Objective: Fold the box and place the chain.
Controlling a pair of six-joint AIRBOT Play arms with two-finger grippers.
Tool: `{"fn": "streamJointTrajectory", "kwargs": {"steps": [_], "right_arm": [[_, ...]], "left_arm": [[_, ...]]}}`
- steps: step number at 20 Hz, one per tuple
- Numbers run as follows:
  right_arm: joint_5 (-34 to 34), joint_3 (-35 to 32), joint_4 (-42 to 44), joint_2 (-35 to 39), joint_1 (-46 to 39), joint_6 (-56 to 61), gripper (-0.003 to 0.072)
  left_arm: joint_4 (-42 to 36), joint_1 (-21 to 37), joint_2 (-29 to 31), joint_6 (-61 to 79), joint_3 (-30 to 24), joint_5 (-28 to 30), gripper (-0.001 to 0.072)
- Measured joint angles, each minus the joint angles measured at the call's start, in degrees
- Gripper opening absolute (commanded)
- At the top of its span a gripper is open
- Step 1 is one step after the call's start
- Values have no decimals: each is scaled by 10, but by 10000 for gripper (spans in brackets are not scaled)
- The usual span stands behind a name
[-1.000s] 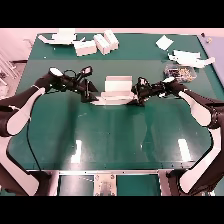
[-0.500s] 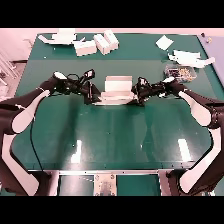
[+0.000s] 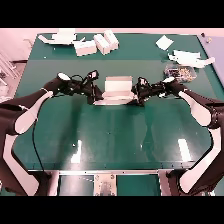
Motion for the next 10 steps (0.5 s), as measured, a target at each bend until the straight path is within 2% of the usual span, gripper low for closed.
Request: {"fn": "streamJointTrajectory", "kwargs": {"steps": [10], "right_arm": [[0,0,0,0,0,0,563]], "left_arm": [[-23,-19,0,19,-18,27,294]]}}
